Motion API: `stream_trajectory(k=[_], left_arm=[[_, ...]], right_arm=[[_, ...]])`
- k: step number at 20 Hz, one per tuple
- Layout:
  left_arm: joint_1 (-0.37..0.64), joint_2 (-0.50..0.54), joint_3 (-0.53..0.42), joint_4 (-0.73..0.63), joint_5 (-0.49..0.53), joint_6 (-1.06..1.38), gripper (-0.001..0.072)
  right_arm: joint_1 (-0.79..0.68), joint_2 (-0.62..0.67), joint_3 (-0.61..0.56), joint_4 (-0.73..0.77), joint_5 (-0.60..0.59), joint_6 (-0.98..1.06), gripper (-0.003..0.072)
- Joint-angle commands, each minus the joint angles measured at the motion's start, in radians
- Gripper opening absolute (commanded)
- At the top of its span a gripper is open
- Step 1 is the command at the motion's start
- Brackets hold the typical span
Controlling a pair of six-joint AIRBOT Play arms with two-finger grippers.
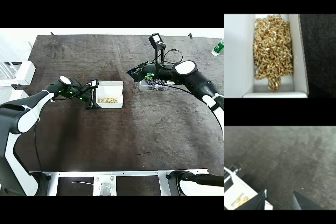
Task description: Fold the box and place the chain.
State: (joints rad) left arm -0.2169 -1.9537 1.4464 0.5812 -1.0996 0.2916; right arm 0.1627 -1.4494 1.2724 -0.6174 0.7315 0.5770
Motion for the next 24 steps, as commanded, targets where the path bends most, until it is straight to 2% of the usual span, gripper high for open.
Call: stream_trajectory(k=[1,6,9,13,15,18,24], left_arm=[[0.0,0.0,0.0,0.0,0.0,0.0,0.0527],[0.0,0.0,0.0,0.0,0.0,0.0,0.0528],[0.001,0.0,0.0,0.0,0.0,0.0,0.0528],[0.0,0.0,0.0,0.0,0.0,0.0,0.0527],[0.001,0.0,0.0,0.0,0.0,0.0,0.0527],[0.001,0.0,0.0,0.0,0.0,0.0,0.0527],[0.0,0.0,0.0,0.0,0.0,0.0,0.0527]], right_arm=[[-0.035,-0.131,0.092,0.108,0.151,-0.205,0.0396],[-0.021,-0.27,0.209,0.103,0.22,-0.255,0.0396],[0.013,-0.306,0.232,0.074,0.228,-0.254,0.0396],[0.054,-0.312,0.237,-0.017,0.25,-0.257,0.0397],[0.06,-0.312,0.257,-0.047,0.331,-0.257,0.0425],[0.063,-0.312,0.299,-0.047,0.465,-0.257,0.0424],[0.107,-0.314,0.301,-0.111,0.489,-0.257,0.0425]])
